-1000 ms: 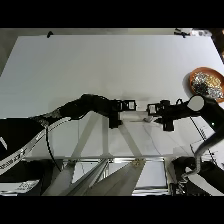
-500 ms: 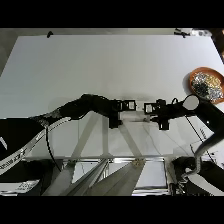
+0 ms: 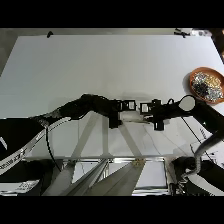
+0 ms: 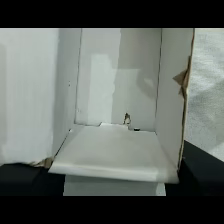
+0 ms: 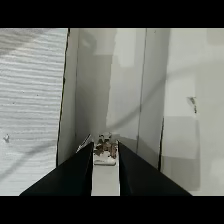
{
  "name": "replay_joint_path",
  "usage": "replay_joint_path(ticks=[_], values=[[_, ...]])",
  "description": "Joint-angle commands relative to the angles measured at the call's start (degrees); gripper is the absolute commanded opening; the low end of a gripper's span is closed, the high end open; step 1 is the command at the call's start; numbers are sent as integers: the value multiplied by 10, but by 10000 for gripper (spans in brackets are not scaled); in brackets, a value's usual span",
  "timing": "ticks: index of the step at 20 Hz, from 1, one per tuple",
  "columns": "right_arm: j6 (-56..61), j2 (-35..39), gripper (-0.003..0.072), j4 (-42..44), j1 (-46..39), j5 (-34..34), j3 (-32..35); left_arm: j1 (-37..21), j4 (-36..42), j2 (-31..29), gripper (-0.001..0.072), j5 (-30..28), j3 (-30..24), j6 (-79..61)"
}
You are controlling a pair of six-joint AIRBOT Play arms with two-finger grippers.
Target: Fold the box and place the chain.
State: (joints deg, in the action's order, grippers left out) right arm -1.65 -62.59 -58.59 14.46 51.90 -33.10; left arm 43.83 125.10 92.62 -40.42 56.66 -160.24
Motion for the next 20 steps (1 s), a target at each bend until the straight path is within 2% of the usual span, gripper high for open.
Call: replay_joint_path(ticks=[1, 4, 5, 6, 9, 11, 14, 15, 16, 18, 20], values=[[27, -3, 161, -10, 5, -2, 0, 0, 0, 0, 275, 0, 0, 0], [33, -3, 227, -12, 5, -1, 0, 0, 0, 0, 275, 0, 0, 0], [33, -3, 325, -12, 5, -1, 0, 0, 0, 0, 275, 0, 0, 0], [33, -3, 392, -12, 5, -1, 0, 0, 0, 0, 275, 0, 0, 0], [33, -3, 443, -11, 5, -1, 0, 0, 0, 0, 275, 0, 0, 0], [33, -3, 572, -11, 5, -1, 0, 0, 0, 0, 275, 0, 0, 0], [34, -3, 585, -9, 5, -1, 0, 0, 0, 0, 275, 0, 0, 0], [47, -3, 577, -7, 5, -2, 0, 0, 0, 0, 275, 0, 0, 0], [64, -3, 533, 3, 5, -3, 0, 0, 0, 0, 275, 0, 0, 0], [87, 12, 326, 26, 5, 10, 0, 0, 0, 0, 275, 0, 0, 0], [93, 47, 59, 34, 5, 26, -1, 0, 0, 0, 275, 0, 0, 0]])
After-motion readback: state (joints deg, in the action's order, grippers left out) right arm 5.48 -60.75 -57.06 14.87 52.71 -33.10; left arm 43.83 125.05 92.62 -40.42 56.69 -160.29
